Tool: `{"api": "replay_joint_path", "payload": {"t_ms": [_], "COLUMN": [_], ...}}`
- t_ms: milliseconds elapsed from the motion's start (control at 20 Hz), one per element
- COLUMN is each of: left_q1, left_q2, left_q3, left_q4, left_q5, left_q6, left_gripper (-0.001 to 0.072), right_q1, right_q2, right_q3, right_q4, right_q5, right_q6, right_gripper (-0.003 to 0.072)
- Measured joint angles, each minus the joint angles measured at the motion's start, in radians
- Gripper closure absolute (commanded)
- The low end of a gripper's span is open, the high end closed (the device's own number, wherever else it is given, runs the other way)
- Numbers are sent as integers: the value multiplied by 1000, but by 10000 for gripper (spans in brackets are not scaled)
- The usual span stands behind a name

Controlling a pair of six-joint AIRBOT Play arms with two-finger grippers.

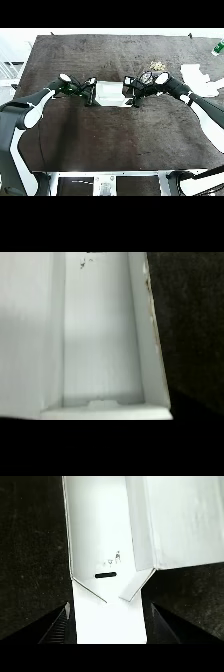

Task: Fold the box and place the chain.

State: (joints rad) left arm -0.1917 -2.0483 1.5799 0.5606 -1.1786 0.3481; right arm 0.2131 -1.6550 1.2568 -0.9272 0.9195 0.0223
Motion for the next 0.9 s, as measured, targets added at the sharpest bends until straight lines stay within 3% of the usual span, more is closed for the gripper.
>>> {"api": "replay_joint_path", "payload": {"t_ms": [250, 450, 600, 900], "left_q1": [0, 0, 0, 1], "left_q2": [0, 0, 0, 0], "left_q3": [0, 0, 0, 0], "left_q4": [0, 0, 0, 0], "left_q5": [-1, -3, -3, -3], "left_q6": [0, -1, -1, -1], "left_gripper": [231, 231, 231, 231], "right_q1": [7, 9, 10, 24], "right_q2": [-31, -39, -47, -53], "right_q3": [0, 0, 0, 0], "right_q4": [20, 65, 89, 147], "right_q5": [-33, -48, -53, -57], "right_q6": [-26, -49, -56, -72], "right_gripper": [111, 370, 426, 426]}}
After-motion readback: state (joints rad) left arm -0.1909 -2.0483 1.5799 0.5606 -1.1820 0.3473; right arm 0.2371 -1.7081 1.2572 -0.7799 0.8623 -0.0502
